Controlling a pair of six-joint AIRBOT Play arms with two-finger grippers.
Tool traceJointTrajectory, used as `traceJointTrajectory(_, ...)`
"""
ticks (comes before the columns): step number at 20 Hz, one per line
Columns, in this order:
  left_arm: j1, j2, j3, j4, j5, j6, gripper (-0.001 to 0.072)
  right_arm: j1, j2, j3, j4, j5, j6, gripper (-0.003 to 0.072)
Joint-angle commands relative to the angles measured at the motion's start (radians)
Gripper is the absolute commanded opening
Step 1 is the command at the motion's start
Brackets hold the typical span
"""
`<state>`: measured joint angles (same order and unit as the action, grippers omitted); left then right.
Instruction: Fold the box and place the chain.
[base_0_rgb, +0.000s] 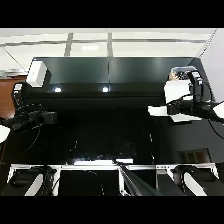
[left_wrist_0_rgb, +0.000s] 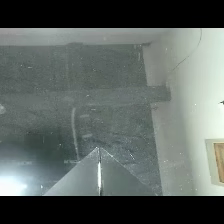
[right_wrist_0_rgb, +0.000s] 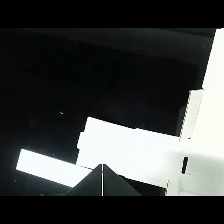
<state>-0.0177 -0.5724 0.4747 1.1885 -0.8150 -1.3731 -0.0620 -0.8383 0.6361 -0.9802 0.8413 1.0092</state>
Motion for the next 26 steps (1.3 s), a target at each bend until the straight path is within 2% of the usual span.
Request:
traceJointTrajectory(1, 0.0, 0.001, 0.0, 0.0, 0.0, 0.0, 0.0026, 0.001, 0.0, -0.001, 0.0, 0.0, 0.0, 0.001)
traceJointTrajectory(10, 0.0, 0.001, 0.0, 0.0, 0.0, 0.0, 0.0025, 0.001, 0.0, -0.001, 0.002, -0.001, 0.0, 0.001)
traceJointTrajectory(12, 0.0, 0.001, 0.0, 0.0, 0.0, 0.0, 0.0025, 0.002, 0.0, -0.001, 0.014, -0.079, 0.0, 0.0009)
traceJointTrajectory(14, 0.0, 0.001, 0.0, 0.0, 0.0, 0.0, 0.0026, 0.002, 0.0, -0.001, 0.138, -0.189, 0.016, 0.0031)
traceJointTrajectory(15, 0.0, 0.001, 0.0, 0.0, 0.0, 0.0, 0.0025, 0.002, -0.002, -0.001, 0.171, -0.282, 0.016, 0.0311)
traceJointTrajectory(16, 0.0, 0.001, 0.0, 0.0, 0.0, 0.0, 0.0026, 0.002, -0.002, -0.001, 0.188, -0.38, 0.019, 0.0703)
traceJointTrajectory(18, 0.0, 0.001, 0.0, 0.0, 0.0, 0.0, 0.0026, -0.001, -0.002, 0.0, 0.175, -0.479, 0.018, 0.0707)
traceJointTrajectory(21, 0.0, 0.001, 0.0, 0.0, 0.0, 0.0, 0.0026, -0.091, -0.006, 0.0, -0.011, -0.563, 0.035, 0.0707)
traceJointTrajectory(24, 0.0, 0.001, 0.0, 0.0, 0.013, 0.0, 0.0026, -0.381, -0.071, 0.021, -0.048, -0.591, 0.11, 0.0707)
traceJointTrajectory(26, 0.0, 0.001, 0.0, -0.002, 0.034, -0.001, 0.0026, -0.593, -0.188, 0.097, -0.048, -0.478, 0.148, 0.0707)
